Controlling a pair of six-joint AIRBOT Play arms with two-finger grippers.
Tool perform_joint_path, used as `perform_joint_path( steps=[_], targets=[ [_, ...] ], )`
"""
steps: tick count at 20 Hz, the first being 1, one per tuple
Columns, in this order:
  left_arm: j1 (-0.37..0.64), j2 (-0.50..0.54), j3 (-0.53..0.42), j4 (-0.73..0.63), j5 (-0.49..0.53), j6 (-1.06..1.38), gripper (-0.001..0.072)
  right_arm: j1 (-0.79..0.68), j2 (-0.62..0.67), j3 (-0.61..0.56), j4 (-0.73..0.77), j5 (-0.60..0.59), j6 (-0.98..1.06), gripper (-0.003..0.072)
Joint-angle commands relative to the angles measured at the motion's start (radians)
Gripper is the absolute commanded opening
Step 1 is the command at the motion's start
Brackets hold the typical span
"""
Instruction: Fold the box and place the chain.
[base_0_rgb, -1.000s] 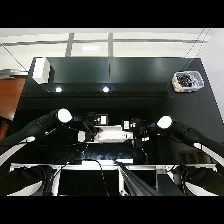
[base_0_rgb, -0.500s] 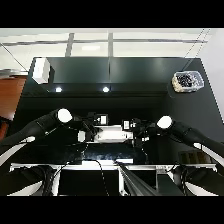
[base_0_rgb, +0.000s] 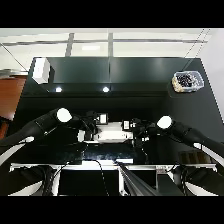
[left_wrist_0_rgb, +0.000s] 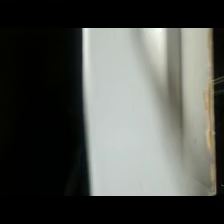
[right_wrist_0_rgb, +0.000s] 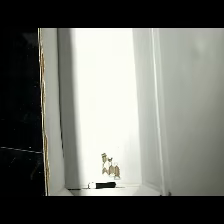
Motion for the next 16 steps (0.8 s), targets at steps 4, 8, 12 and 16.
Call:
perform_joint_path(
  steps=[4, 8, 12, 16],
  targets=[
    [0.056, 0.102, 0.002, 0.013, -0.005, -0.140, 0.0720, 0.000, 0.000, -0.001, 0.000, 0.001, 0.000, 0.0238],
    [0.117, 0.256, 0.002, 0.036, -0.064, -0.291, 0.0720, 0.000, 0.000, -0.001, 0.000, 0.000, 0.000, 0.0237],
    [0.186, 0.381, 0.002, 0.067, -0.279, -0.476, 0.0168, 0.000, 0.000, -0.001, 0.000, 0.000, 0.000, 0.0237],
    [0.223, 0.394, -0.013, 0.083, -0.466, -0.671, 0.0029, 0.000, 0.000, -0.001, 0.000, 0.000, 0.000, 0.0237]
  ],
)
